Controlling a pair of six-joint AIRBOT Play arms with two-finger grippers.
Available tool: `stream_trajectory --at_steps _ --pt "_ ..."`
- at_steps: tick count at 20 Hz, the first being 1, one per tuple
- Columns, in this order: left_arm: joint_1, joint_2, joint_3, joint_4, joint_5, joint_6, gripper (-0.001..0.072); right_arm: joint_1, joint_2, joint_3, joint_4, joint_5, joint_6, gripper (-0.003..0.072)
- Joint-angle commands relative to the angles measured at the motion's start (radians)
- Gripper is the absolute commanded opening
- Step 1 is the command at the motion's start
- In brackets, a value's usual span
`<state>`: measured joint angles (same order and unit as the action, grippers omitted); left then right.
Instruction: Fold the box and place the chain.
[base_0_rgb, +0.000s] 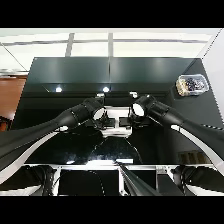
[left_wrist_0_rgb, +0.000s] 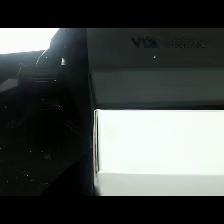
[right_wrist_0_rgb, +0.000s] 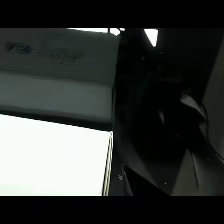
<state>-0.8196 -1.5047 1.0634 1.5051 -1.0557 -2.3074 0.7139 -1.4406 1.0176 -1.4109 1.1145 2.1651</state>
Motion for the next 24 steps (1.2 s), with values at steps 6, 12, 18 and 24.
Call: stream_trajectory --at_steps 6,12,18,24 --pt "0.001 0.000 0.000 0.000 -0.001 0.000 0.0028 0.011 -0.029 0.010 -0.014 0.033 0.068 0.0009" --pt "0.001 0.000 0.000 0.000 -0.003 0.000 0.0028 0.011 -0.029 0.011 -0.004 0.029 0.080 0.0010" --pt "0.001 0.000 0.000 0.000 -0.004 0.000 0.0028 0.003 -0.002 0.014 0.021 0.019 0.061 0.0287" --pt "0.001 0.000 0.000 0.001 -0.003 0.000 0.0028 0.003 0.236 0.014 -0.106 0.111 -0.022 0.0287"
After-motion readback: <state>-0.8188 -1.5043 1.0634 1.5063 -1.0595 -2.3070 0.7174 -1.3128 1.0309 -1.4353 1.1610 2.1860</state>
